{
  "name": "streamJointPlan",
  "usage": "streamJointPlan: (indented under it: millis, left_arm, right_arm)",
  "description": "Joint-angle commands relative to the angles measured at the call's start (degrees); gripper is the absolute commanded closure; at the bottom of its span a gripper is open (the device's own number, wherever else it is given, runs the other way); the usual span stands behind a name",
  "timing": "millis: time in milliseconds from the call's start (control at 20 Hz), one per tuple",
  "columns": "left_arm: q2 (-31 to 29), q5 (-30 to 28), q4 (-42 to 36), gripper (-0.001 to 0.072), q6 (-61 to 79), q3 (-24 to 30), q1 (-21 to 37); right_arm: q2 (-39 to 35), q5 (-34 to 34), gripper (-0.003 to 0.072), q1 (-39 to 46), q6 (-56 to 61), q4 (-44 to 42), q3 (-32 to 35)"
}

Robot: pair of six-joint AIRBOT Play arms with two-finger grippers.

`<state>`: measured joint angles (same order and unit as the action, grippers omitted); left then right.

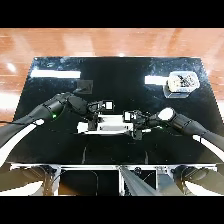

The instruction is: Fold the box and place the chain.

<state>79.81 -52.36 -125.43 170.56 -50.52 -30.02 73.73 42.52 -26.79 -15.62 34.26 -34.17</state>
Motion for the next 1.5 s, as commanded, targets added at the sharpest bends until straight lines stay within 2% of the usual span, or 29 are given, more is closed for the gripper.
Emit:
streamJointPlan:
  millis: [0, 50, 250, 350, 400, 500, 600, 650, 750, 1050, 1200, 1350, 1400, 1450]
  left_arm:
    - [-0.04, 0.33, 0.02, 0.0683, -1.29, -0.07, 0.02]
    - [-0.04, 0.31, 0.00, 0.0639, -1.33, -0.07, 0.02]
    - [-0.04, 0.00, -0.02, 0.0629, -1.73, -0.07, -0.04]
    - [-0.07, 0.04, -0.04, 0.0533, -1.73, -0.09, -0.02]
    - [-0.07, -0.22, -0.04, 0.0528, -1.75, -0.09, -0.02]
    - [-0.13, -0.35, -0.11, 0.0321, -2.49, -0.09, -0.02]
    - [-0.46, -1.03, -0.20, 0.0231, -3.08, -0.24, 0.00]
    - [-0.68, -1.70, -0.20, 0.0231, -3.10, -0.52, 0.02]
    - [-1.27, -2.10, 0.02, 0.0148, -4.42, -1.20, 0.02]
    - [-2.58, -6.40, 5.42, 0.0147, -11.96, -2.34, 1.51]
    - [-4.63, -9.68, 5.60, 0.0148, -13.94, -2.32, 4.68]
    - [-7.67, -11.80, 10.71, 0.0155, -20.68, -2.32, 8.31]
    - [-8.63, -13.00, 12.83, 0.0213, -24.90, -2.32, 9.46]
    - [-9.38, -14.73, 13.68, 0.0363, -29.83, -2.32, 10.47]
  right_arm:
    - [0.02, 0.83, 0.0106, 0.00, 0.66, 0.07, 0.02]
    - [0.02, 0.74, 0.0106, 0.00, 0.66, 0.07, 0.02]
    - [0.04, 0.72, 0.0106, 0.00, 0.66, 0.09, 0.02]
    - [0.17, 0.72, 0.0106, 0.00, 0.66, 0.09, 0.02]
    - [0.48, 0.74, 0.0107, 0.00, 0.66, 0.09, 0.02]
    - [1.38, 0.63, 0.0106, -0.04, 0.85, 0.44, -0.04]
    - [1.38, 0.55, 0.0106, 0.00, 0.92, 0.31, -0.02]
    - [1.38, 0.52, 0.0106, 0.00, 0.94, 0.28, -0.04]
    - [1.38, 0.52, 0.0106, 0.00, 0.94, 0.31, -0.02]
    - [1.38, 0.52, 0.0106, 0.00, 0.92, 0.31, -0.04]
    - [1.38, 0.52, 0.0106, 0.00, 0.94, 0.31, -0.02]
    - [1.38, 0.52, 0.0106, 0.00, 0.94, 0.31, -0.04]
    - [1.38, 0.50, 0.0106, 0.00, 0.94, 0.31, -0.04]
    - [1.38, 0.50, 0.0106, 0.00, 0.94, 0.31, -0.04]
